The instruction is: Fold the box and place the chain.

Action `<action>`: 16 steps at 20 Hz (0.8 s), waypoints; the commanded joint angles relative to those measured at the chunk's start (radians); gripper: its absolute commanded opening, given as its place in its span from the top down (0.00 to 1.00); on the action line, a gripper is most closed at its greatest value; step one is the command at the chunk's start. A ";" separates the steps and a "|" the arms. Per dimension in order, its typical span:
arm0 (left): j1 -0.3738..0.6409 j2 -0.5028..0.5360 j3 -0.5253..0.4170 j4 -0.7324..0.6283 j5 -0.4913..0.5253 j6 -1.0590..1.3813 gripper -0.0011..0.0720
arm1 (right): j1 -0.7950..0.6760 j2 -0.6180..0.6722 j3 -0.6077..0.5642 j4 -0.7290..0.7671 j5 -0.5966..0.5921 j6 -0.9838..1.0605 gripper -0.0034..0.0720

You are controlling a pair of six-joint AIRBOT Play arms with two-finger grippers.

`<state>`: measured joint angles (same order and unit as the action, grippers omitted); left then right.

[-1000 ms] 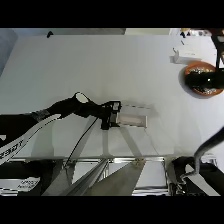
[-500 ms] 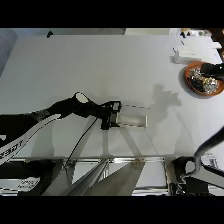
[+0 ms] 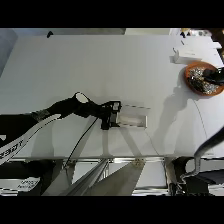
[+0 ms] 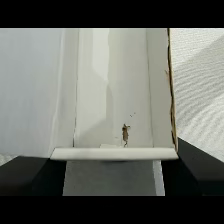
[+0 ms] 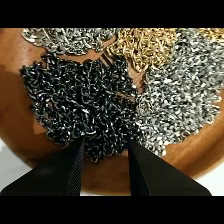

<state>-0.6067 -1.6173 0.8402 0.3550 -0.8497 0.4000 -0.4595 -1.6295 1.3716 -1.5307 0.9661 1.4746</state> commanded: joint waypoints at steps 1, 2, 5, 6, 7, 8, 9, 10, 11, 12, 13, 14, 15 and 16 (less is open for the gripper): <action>0.000 0.000 0.000 0.000 0.000 0.000 0.49 | -0.009 -0.060 0.010 0.078 -0.021 -0.034 0.60; 0.000 0.000 0.000 0.000 0.000 0.000 0.49 | -0.009 -0.065 0.010 0.124 -0.026 -0.062 0.60; 0.000 0.000 0.000 0.000 0.000 0.000 0.49 | -0.009 -0.076 0.010 0.162 -0.039 -0.072 0.67; 0.000 0.000 0.000 0.000 0.000 0.000 0.49 | -0.009 -0.080 0.010 0.162 -0.038 -0.071 0.67; 0.000 0.000 0.000 0.000 0.000 0.000 0.49 | -0.009 -0.084 0.010 0.162 -0.037 -0.071 0.67; 0.000 0.000 0.000 0.000 0.000 0.000 0.49 | -0.009 -0.088 0.010 0.163 -0.035 -0.070 0.67; 0.000 0.000 0.000 0.000 0.000 0.000 0.49 | -0.009 -0.091 0.010 0.163 -0.034 -0.070 0.67; 0.000 0.000 0.000 0.000 0.000 0.000 0.49 | -0.009 -0.093 0.010 0.163 -0.031 -0.070 0.67; 0.000 0.000 0.000 0.000 0.000 0.000 0.49 | -0.009 -0.097 0.010 0.163 -0.028 -0.070 0.67; 0.000 0.000 0.000 0.000 0.000 0.000 0.49 | -0.009 -0.100 0.010 0.163 -0.025 -0.070 0.67; 0.000 0.000 0.000 0.000 0.000 0.000 0.49 | -0.009 -0.105 0.010 0.162 -0.020 -0.069 0.68; 0.000 0.000 0.000 0.000 0.000 0.000 0.49 | -0.009 -0.109 0.010 0.162 -0.016 -0.069 0.70; 0.000 0.000 0.000 0.000 0.000 0.000 0.49 | -0.009 -0.114 0.010 0.162 -0.014 -0.069 0.71; 0.000 0.000 0.000 0.000 0.000 0.000 0.49 | -0.009 -0.116 0.010 0.162 -0.014 -0.069 0.73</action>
<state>-0.6067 -1.6176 0.8402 0.3550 -0.8497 0.4000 -0.4683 -1.7359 1.3808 -1.3716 0.9447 1.4055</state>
